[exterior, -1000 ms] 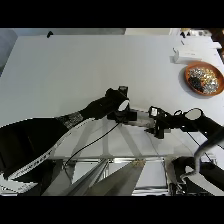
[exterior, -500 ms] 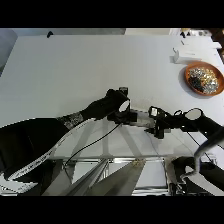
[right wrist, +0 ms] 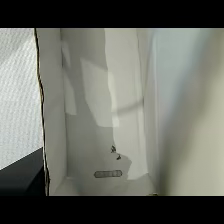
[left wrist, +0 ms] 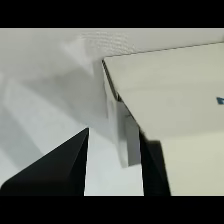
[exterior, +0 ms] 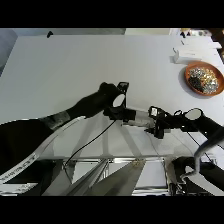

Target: Fold the box and place the chain.

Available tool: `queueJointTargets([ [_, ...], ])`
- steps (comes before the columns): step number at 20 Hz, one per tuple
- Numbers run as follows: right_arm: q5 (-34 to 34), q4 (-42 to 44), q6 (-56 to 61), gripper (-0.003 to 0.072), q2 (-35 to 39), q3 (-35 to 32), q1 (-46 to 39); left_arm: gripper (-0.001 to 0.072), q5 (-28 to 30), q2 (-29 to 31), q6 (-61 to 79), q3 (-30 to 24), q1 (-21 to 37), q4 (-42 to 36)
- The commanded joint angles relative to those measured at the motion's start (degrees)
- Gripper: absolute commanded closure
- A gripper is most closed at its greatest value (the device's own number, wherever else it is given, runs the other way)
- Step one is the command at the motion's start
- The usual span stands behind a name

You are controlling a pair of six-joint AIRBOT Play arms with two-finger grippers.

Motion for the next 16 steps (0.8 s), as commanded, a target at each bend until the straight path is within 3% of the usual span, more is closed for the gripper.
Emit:
queueJointTargets([
  [1,0.0,-0.1,-0.1,0.0287,0.0,0.0,0.0,0.0363,-2.7,4.7,8.0,0.0,1.8,-0.6],
  [5,0.0,-0.1,-0.1,0.0287,0.0,0.0,0.0,0.0358,-13.9,11.2,23.9,-0.9,5.5,-3.0],
  [6,0.0,-0.1,-0.1,0.0287,0.0,0.0,0.0,0.0309,-16.3,13.6,32.5,-2.6,7.0,-5.1],
  [7,0.0,-0.1,-0.1,0.0287,0.0,0.0,0.0,0.0166,-16.4,16.1,41.5,-5.1,8.2,-7.0],
  [8,0.0,-0.1,-0.1,0.0287,0.0,0.0,0.0,0.0056,-15.2,18.9,51.8,-8.7,9.7,-8.6],
  [12,0.0,-0.1,-0.1,0.0287,0.0,0.0,0.0,0.0053,1.0,27.9,91.1,-26.1,16.7,-16.4],
  [14,0.0,-0.1,-0.1,0.0287,0.0,0.0,0.0,0.0018,10.9,28.5,113.6,-33.6,20.0,-25.0],
  [16,0.0,0.0,-0.1,0.0287,0.0,0.0,0.0,0.0017,15.3,26.2,129.7,-37.0,21.9,-33.1],
])
